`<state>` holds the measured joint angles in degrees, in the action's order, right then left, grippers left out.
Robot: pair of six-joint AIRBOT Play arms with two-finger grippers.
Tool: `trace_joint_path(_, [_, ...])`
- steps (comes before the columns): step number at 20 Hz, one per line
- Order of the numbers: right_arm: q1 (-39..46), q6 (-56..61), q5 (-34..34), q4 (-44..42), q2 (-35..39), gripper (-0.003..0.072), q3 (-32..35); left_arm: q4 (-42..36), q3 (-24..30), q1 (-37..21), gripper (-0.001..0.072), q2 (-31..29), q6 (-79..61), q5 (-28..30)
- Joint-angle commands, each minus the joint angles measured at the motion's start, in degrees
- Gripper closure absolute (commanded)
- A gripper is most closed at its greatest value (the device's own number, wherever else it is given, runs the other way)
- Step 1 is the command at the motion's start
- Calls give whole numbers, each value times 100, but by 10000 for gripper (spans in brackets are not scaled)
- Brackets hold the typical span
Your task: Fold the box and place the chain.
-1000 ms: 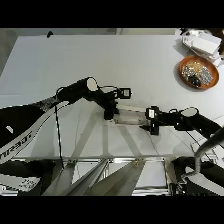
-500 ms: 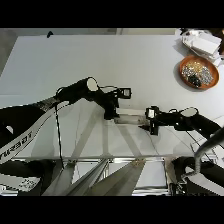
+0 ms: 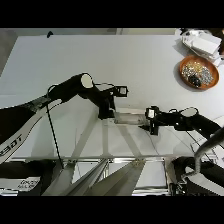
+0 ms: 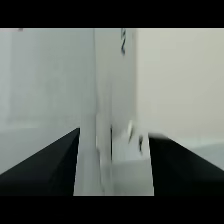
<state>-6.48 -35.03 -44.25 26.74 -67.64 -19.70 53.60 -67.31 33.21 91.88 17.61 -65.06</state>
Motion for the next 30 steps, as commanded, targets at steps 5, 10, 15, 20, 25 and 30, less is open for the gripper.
trace_joint_path(5, [0, 2, -11, 2, 0, 279, 0, 857, -7, -507, 709, -968, 1694, -1329])
trace_joint_path(10, [0, 2, -11, 2, 0, 279, 0, -732, -2, 63, 707, -953, 1086, -1633])
trace_joint_path(15, [0, 2, -11, 2, 2, 279, 0, -2151, -2, 796, 706, -546, 450, -505])
trace_joint_path(20, [0, 2, -11, 2, 0, 279, 0, -2310, -2, 693, 708, -195, 1598, 2159])
trace_joint_path(25, [0, 2, -11, 2, 0, 279, 0, -2004, -2, 610, 709, 142, 1910, 2885])
trace_joint_path(30, [0, 2, -11, 2, 0, 279, 0, -1945, -2, 629, 708, 378, 1902, 2586])
